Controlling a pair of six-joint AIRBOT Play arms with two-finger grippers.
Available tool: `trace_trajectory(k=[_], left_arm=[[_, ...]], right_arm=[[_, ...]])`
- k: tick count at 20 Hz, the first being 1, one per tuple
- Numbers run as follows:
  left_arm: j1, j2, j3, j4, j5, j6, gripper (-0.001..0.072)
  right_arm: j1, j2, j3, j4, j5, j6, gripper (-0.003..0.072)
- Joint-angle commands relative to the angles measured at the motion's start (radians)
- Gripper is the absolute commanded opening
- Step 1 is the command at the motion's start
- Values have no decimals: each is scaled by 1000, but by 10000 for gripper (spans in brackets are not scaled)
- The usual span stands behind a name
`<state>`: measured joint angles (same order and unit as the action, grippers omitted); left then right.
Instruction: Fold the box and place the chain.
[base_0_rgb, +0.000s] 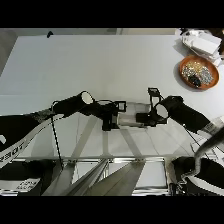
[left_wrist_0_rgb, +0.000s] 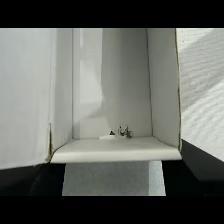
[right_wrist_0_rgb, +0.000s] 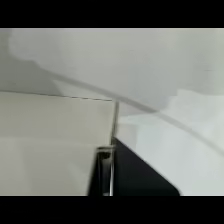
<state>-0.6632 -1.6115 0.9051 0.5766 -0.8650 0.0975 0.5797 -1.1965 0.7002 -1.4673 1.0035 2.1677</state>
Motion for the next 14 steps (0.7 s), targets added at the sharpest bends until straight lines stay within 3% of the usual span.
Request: trace_trajectory(k=[1,3,5,12,14], left_arm=[[1,0,1,0,0,-1,134],[1,0,1,0,0,-1,134],[1,0,1,0,0,-1,134],[1,0,1,0,0,-1,134],[1,0,1,0,0,-1,134]], right_arm=[[7,0,1,-16,59,-3,12],[7,0,1,-13,59,-3,55],[7,0,1,-6,36,-3,310],[7,-1,-41,-14,-19,-3,311],[7,-1,-46,-22,-29,-3,259]])
